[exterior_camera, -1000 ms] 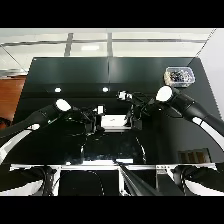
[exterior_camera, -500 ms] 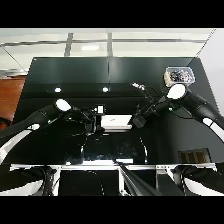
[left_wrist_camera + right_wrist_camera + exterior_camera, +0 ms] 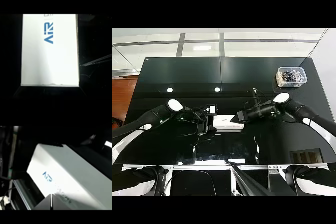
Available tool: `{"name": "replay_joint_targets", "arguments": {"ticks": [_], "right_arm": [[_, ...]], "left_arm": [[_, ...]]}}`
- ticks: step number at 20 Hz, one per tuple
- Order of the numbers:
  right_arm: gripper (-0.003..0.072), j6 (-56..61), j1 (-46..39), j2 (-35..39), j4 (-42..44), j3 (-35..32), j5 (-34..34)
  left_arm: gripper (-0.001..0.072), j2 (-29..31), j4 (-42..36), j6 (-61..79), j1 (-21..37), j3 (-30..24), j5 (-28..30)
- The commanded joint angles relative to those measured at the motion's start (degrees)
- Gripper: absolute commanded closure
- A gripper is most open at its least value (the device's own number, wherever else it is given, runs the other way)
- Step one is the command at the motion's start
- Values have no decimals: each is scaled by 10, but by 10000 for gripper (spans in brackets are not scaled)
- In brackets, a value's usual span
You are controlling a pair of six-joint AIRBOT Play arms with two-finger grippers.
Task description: Fold the box and place the chain.
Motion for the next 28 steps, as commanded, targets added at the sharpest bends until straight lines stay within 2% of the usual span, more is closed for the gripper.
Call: {"name": "replay_joint_targets", "arguments": {"ticks": [1, 7, 11, 14, 15, 16, 17, 20, 21, 24, 26, 28], "right_arm": [[670, 10, 2, -27, -11, -2, -9], [670, 22, 0, -24, -38, 0, -13], [670, 16, -41, 12, -39, 37, 115], [670, 17, -127, 73, -61, 48, 204], [670, 23, -159, 96, -79, 48, 219], [670, 37, -193, 120, -101, 48, 226], [670, 44, -221, 140, -113, 47, 232], [670, 47, -284, 188, -121, 47, 233], [670, 47, -293, 194, -121, 47, 229], [670, 46, -295, 195, -122, 44, 178], [670, 46, -293, 195, -122, 43, 142], [670, 39, -294, 195, -123, 43, 136]], "left_arm": [[357, 0, 0, 0, 0, 0, 0], [357, 0, -2, 0, 0, 0, 0], [357, 0, -4, 0, 1, 1, 0], [347, 2, -4, -2, 1, 10, -1], [248, 5, -4, -10, 1, 16, -4], [1, 9, -2, -50, 1, 22, -4], [-7, 15, 16, -92, 1, 31, -5], [-7, 54, 110, -183, 2, 55, -37], [-7, 69, 105, -191, 2, 59, -48], [-4, 76, 13, -190, -24, 75, -46], [-3, 56, 7, -191, -63, 101, -45], [-3, 17, 7, -192, -97, 140, -42]]}}
